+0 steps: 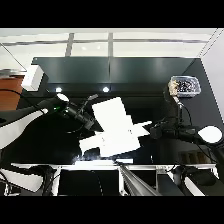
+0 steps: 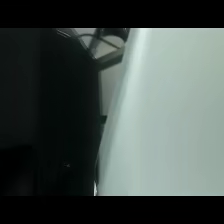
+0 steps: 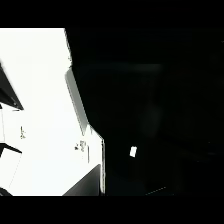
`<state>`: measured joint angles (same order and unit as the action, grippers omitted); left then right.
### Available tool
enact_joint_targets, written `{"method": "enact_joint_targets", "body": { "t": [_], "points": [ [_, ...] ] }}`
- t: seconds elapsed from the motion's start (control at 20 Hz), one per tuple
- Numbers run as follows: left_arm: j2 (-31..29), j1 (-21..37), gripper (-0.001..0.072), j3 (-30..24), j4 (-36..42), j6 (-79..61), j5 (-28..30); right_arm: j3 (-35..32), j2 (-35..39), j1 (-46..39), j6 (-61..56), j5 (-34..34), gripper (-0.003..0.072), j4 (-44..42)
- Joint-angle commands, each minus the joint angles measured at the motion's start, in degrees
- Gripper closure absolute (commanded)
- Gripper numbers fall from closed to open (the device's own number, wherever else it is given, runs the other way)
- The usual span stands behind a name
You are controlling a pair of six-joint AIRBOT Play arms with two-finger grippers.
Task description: Fold the box and place the chain.
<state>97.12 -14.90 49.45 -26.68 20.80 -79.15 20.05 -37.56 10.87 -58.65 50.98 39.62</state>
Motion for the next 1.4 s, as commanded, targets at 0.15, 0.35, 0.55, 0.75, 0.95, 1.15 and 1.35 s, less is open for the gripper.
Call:
{"method": "enact_joint_targets", "body": {
  "t": [0.15, 0.35, 0.55, 0.75, 0.95, 1.15, 1.35],
  "points": [
    [-1.2, -0.2, 0.0689, 0.4, -0.9, 0.2, 0.2, 1.4, 0.1, -3.7, -1.3, 3.0, -0.0029, 7.9],
    [-11.4, -5.9, 0.0690, 0.0, -12.2, 3.0, 10.6, 10.6, 0.2, -11.4, -1.1, 12.6, -0.0029, 21.7],
    [-22.3, -11.5, 0.0687, -3.4, -12.7, -8.9, 23.0, 15.0, 0.1, -14.3, 9.6, 15.8, -0.0023, 35.3],
    [-21.5, -16.0, 0.0684, -3.5, -18.9, -18.9, 26.7, 14.8, 0.0, -14.3, 12.0, 10.3, -0.0023, 31.2],
    [-19.5, -16.2, 0.0685, -3.8, -19.0, -19.2, 23.7, 13.8, 0.0, -14.1, 15.6, 10.9, -0.0023, 15.9],
    [-17.2, -16.2, 0.0686, -3.8, -19.2, -18.6, 23.7, 7.7, -0.1, -8.9, 27.3, 13.1, -0.0023, 13.7],
    [-16.2, -16.2, 0.0688, -4.7, -19.1, -18.4, 26.3, 1.3, -0.1, -0.8, 30.9, 10.8, -0.0022, 12.5]
  ]
}}
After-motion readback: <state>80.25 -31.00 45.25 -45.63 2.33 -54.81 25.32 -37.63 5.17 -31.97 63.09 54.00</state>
